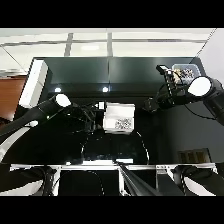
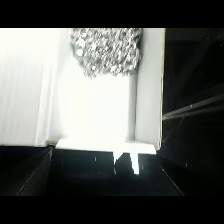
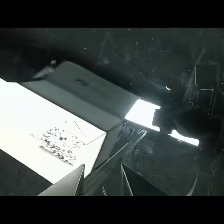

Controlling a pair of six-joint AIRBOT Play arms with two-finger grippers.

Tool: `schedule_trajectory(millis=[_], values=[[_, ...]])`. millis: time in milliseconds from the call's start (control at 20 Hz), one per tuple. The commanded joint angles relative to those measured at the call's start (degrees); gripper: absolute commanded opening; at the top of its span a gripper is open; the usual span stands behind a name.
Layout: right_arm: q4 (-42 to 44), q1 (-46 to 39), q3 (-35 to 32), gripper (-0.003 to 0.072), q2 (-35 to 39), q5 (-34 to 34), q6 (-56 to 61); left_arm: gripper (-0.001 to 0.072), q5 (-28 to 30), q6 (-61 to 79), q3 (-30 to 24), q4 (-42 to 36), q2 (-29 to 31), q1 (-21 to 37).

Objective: Fold the box and place the chain.

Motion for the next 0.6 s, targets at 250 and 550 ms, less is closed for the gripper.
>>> schedule_trajectory(millis=[250,550], values=[[-0.04,-0.02,-0.02,0.0267,0.02,-1.68,-0.02,0.0717,0.22,4.35,-0.02,-4.22,-2.05,0.04],[-0.04,-0.02,-0.04,0.0267,0.02,-1.79,0.00,0.0716,0.33,4.35,-0.02,-4.17,-2.91,-0.85]])
